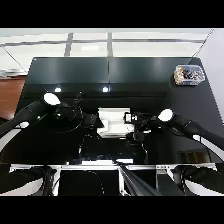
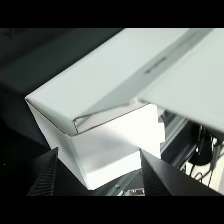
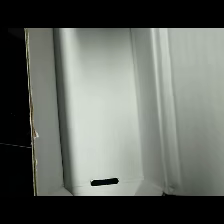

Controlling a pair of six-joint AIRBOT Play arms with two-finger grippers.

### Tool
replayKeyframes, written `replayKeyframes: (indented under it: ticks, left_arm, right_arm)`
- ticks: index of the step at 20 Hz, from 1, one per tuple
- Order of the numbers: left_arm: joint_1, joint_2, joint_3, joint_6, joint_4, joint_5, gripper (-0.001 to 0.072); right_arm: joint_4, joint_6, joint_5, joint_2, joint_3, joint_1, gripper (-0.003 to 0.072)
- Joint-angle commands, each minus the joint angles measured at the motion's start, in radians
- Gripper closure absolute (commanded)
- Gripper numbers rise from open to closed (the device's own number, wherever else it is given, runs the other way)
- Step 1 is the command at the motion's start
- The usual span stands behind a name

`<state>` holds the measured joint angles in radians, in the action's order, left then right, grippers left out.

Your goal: Fold the box and place the chain.

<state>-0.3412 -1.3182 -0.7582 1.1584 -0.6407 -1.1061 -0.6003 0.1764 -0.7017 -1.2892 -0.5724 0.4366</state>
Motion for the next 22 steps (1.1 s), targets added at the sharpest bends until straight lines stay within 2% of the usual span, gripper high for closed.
replayKeyframes:
  ticks: [1, 6, 9, 11, 14, 16, 17, 20, 22]
  left_arm:
    - [-0.055, 0.0, -0.032, 0.179, -0.108, 0.059, 0.0143]
    - [-0.163, -0.001, -0.096, 0.422, -0.357, 0.089, 0.0143]
    - [-0.202, -0.007, -0.107, 0.482, -0.39, 0.108, 0.0155]
    - [-0.214, -0.016, -0.116, 0.5, -0.395, 0.103, 0.0238]
    - [-0.233, -0.016, -0.126, 0.527, -0.403, 0.102, 0.0252]
    - [-0.249, -0.016, -0.134, 0.538, -0.417, 0.101, 0.0401]
    - [-0.258, -0.017, -0.139, 0.55, -0.427, 0.1, 0.0438]
    - [-0.281, -0.017, -0.15, 0.605, -0.459, 0.101, 0.0438]
    - [-0.305, -0.017, -0.156, 0.676, -0.54, 0.1, 0.0437]
  right_arm:
    - [0.0, 0.0, 0.0, 0.0, 0.0, 0.0, 0.0269]
    - [0.0, 0.0, 0.0, 0.0, 0.0, 0.0, 0.0269]
    - [0.0, 0.0, 0.0, 0.0, 0.0, 0.0, 0.0269]
    - [0.0, 0.0, 0.0, 0.0, 0.0, 0.0, 0.0269]
    - [0.0, 0.0, 0.0, 0.0, 0.0, 0.0, 0.0269]
    - [0.0, 0.0, 0.0, 0.0, 0.0, 0.0, 0.0269]
    - [0.0, 0.0, 0.0, 0.0, 0.0, 0.0, 0.0269]
    - [0.0, 0.0, 0.0, 0.0, 0.0, 0.0, 0.0269]
    - [0.0, 0.0, 0.0, 0.0, 0.0, 0.0, 0.0269]
